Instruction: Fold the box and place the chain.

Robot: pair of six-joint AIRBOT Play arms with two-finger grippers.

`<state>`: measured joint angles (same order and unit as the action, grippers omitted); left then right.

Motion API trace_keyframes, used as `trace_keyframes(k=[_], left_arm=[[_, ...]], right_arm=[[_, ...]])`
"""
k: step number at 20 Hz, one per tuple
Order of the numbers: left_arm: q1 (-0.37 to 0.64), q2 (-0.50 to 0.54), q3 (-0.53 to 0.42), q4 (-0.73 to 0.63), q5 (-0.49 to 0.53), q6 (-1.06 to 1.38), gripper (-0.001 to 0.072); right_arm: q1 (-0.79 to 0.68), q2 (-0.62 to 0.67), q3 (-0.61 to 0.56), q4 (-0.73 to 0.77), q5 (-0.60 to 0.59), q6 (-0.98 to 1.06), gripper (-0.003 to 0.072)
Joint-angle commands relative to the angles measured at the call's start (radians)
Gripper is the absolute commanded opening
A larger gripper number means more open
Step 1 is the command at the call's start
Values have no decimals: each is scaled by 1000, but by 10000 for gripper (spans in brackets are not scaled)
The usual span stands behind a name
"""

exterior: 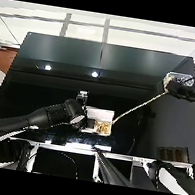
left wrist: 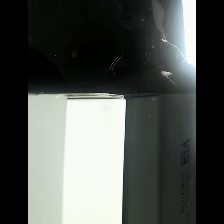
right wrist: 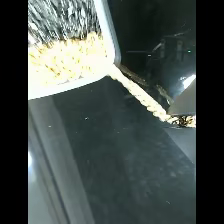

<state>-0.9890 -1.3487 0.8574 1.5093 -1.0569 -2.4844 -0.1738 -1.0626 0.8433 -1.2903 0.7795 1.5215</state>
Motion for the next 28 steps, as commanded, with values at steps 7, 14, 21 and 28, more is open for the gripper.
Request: trace_keyframes(k=[7,14,21,28], left_arm=[[1,0,0,1,2,0,31],[1,0,0,1,2,0,31],[0,0,0,0,1,0,31],[1,0,0,0,1,0,31]], right_arm=[[-49,322,172,246,500,-164,32],[69,365,179,420,654,-235,34],[220,365,143,419,713,-236,33],[405,365,31,455,702,-235,33]])
